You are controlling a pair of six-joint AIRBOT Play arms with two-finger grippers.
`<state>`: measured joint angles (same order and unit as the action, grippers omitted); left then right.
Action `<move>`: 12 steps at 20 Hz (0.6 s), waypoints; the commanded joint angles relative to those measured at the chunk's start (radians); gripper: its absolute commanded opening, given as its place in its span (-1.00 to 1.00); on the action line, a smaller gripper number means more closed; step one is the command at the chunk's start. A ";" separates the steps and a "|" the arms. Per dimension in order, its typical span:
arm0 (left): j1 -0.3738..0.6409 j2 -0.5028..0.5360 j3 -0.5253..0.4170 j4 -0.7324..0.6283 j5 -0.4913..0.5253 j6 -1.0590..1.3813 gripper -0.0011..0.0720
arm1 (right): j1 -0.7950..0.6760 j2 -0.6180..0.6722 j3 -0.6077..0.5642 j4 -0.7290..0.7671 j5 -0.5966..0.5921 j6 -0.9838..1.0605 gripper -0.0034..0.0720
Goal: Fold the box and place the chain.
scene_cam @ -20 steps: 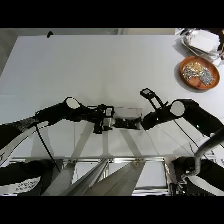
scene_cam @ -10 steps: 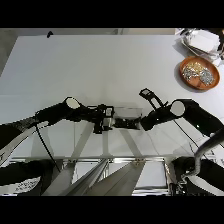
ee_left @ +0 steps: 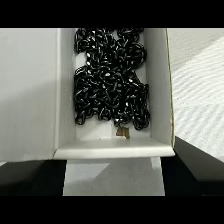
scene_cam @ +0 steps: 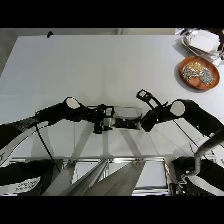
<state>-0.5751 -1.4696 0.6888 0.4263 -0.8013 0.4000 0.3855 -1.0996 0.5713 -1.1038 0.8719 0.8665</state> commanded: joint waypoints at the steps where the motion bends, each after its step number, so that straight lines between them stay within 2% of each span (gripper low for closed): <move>1: 0.000 0.000 0.001 0.000 0.000 0.000 -0.12 | 0.000 -0.001 -0.015 0.002 -0.001 -0.118 -0.44; 5: 0.000 0.000 0.001 0.000 0.000 0.000 -0.12 | 0.000 -0.001 -0.015 0.003 -0.026 -0.228 -0.45; 8: 0.000 0.000 0.001 0.000 0.000 0.000 -0.12 | 0.000 -0.001 -0.015 0.003 -0.027 -0.283 -0.64; 10: 0.000 0.000 0.001 0.000 0.000 0.000 -0.12 | 0.000 -0.001 -0.015 0.004 -0.035 -0.301 -0.66; 12: 0.000 0.000 0.001 0.001 0.000 0.000 -0.12 | 0.000 -0.001 -0.015 0.006 -0.048 -0.318 -0.87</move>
<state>-0.5755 -1.4696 0.6888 0.4263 -0.8013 0.4000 0.3859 -1.1000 0.5571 -1.1000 0.8391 0.5953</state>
